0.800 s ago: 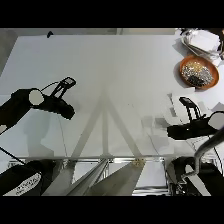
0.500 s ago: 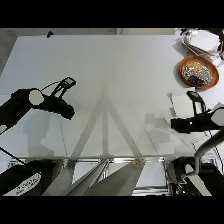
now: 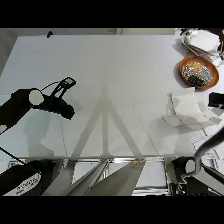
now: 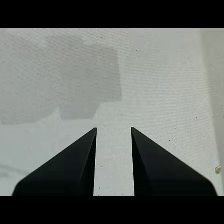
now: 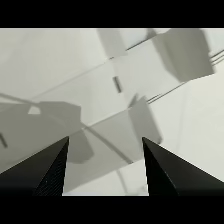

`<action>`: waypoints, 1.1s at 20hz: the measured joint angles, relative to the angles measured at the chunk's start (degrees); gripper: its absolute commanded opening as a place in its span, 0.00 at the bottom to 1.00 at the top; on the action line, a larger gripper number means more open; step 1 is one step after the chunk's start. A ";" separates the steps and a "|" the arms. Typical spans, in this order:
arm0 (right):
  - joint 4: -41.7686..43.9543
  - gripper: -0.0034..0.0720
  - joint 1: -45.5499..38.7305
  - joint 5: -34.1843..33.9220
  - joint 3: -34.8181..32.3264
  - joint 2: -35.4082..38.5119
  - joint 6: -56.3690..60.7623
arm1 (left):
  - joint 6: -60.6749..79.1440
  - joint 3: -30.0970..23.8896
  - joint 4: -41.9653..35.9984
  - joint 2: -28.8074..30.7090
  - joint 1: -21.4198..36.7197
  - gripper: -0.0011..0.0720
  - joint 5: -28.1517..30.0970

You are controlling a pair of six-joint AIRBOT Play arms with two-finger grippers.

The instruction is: Fold the box and place the chain.

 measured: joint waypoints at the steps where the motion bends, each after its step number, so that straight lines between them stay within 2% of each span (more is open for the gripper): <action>1: -1.38 0.72 -1.60 0.07 2.03 -2.71 -1.38 | 0.00 0.00 0.02 0.00 0.00 0.33 -0.02; 7: -8.87 0.74 -6.29 -2.19 7.10 -15.56 -9.01 | 0.00 0.00 0.00 0.00 0.00 0.33 -0.02; 13: -8.63 0.72 -6.93 -6.93 7.89 -21.57 -15.10 | 0.00 0.00 0.02 0.00 0.00 0.33 0.00; 16: -5.53 0.44 -6.99 -8.02 7.93 -22.62 -18.88 | 0.00 0.00 0.00 0.00 0.00 0.33 -0.02; 17: -4.79 0.29 -6.99 -8.22 7.93 -22.84 -19.85 | 0.00 0.00 0.00 0.00 0.00 0.33 -0.02; 18: -4.37 0.09 -6.99 -7.96 7.93 -22.93 -20.74 | 0.00 0.00 0.02 0.00 0.00 0.33 -0.02; 22: -2.82 0.06 -6.69 -4.79 7.93 -22.99 -23.65 | 0.00 0.00 0.02 0.00 0.00 0.33 -0.02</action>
